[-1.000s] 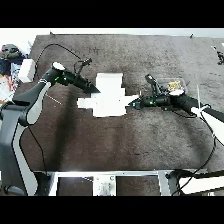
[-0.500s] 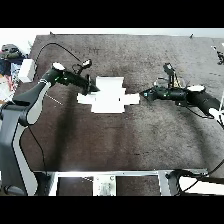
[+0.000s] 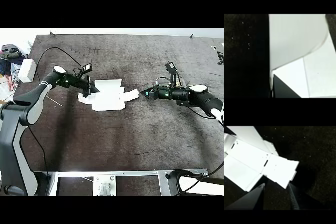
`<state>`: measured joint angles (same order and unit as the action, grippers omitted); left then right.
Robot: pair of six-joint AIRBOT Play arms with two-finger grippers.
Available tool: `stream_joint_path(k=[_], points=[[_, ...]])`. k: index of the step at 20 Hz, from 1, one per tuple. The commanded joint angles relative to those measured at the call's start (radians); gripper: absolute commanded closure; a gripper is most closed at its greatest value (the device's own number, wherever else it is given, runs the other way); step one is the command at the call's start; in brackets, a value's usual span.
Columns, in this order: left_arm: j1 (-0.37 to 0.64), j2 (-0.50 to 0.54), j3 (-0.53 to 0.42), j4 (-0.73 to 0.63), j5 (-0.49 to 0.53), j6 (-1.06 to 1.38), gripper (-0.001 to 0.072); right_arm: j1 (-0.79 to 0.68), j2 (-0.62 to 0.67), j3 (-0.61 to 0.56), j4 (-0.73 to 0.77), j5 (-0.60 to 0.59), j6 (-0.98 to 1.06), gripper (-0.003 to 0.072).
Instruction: Fold the box and place the chain.
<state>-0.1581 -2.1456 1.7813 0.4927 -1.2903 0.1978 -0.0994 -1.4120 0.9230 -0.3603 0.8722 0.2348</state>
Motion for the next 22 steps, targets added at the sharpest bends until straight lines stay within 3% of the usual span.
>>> stream_joint_path(k=[1, 11, 12, 13, 17, 22], points=[[0.0, -0.001, -0.024, 0.002, 0.008, 0.02, 0.0698, 0.001, 0.001, 0.0, -0.003, 0.003, -0.011, 0.0347], [0.0, -0.001, -0.024, 0.001, 0.008, 0.019, 0.0697, 0.129, -0.024, 0.0, -0.003, -0.043, -0.38, 0.0315], [0.0, -0.001, -0.024, 0.001, 0.008, 0.019, 0.0697, 0.147, -0.037, 0.0, -0.003, -0.043, -0.424, 0.0243], [0.0, -0.001, -0.024, 0.001, 0.008, 0.019, 0.0697, 0.164, -0.049, 0.0, -0.003, -0.043, -0.469, 0.001], [0.0, -0.001, -0.024, 0.0, 0.009, 0.019, 0.0697, 0.241, -0.079, 0.001, -0.034, -0.079, -0.622, 0.0006], [0.0, -0.001, -0.024, 0.0, 0.008, 0.019, 0.0697, 0.338, -0.117, 0.002, -0.213, -0.162, -0.628, 0.0024]])
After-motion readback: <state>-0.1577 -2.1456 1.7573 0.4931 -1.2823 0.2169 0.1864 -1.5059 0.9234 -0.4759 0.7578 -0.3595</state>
